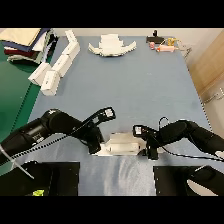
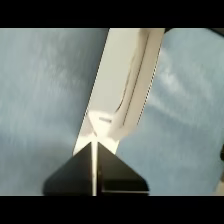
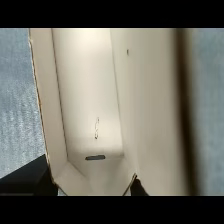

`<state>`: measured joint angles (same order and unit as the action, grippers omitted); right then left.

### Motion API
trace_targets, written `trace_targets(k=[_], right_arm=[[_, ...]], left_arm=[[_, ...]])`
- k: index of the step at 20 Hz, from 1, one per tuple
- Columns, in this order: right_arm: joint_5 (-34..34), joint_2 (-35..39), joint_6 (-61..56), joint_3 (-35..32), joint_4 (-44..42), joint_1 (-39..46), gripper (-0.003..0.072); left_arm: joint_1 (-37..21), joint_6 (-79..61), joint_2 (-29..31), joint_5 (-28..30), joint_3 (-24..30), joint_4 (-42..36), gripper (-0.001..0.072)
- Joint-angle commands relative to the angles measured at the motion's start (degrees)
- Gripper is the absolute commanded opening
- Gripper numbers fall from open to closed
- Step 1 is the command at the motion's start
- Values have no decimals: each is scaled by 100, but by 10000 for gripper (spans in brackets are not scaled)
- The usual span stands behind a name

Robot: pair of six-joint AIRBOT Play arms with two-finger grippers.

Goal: Fold the box.

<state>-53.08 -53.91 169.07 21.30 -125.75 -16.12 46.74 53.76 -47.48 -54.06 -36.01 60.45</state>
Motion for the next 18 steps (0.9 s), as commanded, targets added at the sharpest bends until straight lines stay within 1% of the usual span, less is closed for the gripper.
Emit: trace_targets(k=[1, 3, 5, 6, 7, 9, 10, 13, 16, 18], right_arm=[[7, 7, 0, 4, -2, 0, 482], [7, 7, 0, 4, -2, 0, 482], [7, 7, 0, 7, -2, 0, 482], [7, 7, 0, 7, -2, 0, 482], [7, 7, -2, 7, -2, 0, 482], [7, 7, 0, 7, -2, 0, 482], [7, 7, -2, 4, -2, 0, 482], [7, 7, 0, 4, 0, 0, 482], [7, 7, -2, 7, -2, 0, 482], [7, 7, -2, 7, -2, 0, 482]], left_arm=[[24, 2223, 446, -922, -140, 378, 13], [153, 2264, 264, -706, -136, -839, 13], [166, 2188, -129, -52, -140, -1838, 13], [76, 2151, -380, 302, -160, -2225, 13], [-81, 2000, -616, 474, -201, -2608, 13], [-557, 1532, -1067, 437, -361, -3241, 13], [-785, 1421, -1196, 442, -415, -3392, 13], [-1272, 1408, -1427, 518, -442, -3480, 13], [-1362, 1421, -1655, 549, -442, -3471, 14], [-1351, 1445, -1919, 544, -439, -3471, 13]])
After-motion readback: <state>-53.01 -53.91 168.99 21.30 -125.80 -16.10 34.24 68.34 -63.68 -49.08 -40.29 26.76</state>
